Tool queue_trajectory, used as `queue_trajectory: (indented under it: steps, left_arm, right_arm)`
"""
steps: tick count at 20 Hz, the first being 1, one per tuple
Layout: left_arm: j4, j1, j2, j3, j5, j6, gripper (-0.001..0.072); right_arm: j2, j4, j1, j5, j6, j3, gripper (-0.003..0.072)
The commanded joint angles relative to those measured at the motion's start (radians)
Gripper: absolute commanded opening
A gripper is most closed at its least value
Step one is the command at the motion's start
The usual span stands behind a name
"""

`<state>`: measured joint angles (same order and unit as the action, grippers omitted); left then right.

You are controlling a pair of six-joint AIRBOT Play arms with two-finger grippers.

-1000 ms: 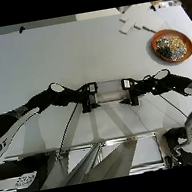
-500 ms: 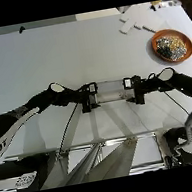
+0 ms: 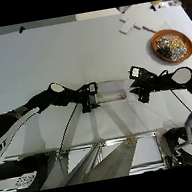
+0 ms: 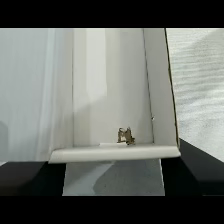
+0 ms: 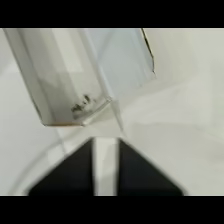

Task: Fold the box and place the chain.

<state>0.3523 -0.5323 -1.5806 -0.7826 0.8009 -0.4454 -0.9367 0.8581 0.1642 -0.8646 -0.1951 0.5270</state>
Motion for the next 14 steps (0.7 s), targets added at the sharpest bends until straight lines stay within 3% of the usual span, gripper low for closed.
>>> queue_trajectory:
  steps: [1, 8, 10, 14]
  left_arm:
    - [0.0, 0.001, 0.001, 0.0, 0.0, 0.0, 0.0033]
    - [0.0, 0.001, 0.001, 0.0, 0.0, 0.0, 0.0033]
    - [0.0, 0.001, 0.001, 0.0, 0.0, 0.0, 0.0033]
    - [0.0, 0.001, 0.001, 0.0, 0.0, 0.0, 0.0033]
  right_arm:
    - [0.02, -0.175, 0.007, -0.053, -0.036, 0.0, 0.0018]
    - [-0.014, -0.597, 0.132, 0.31, 0.152, 0.001, 0.0011]
    - [-0.053, -0.603, 0.146, 0.386, 0.152, 0.001, 0.0011]
    - [-0.143, -0.521, 0.146, 0.414, 0.139, 0.001, 0.0011]
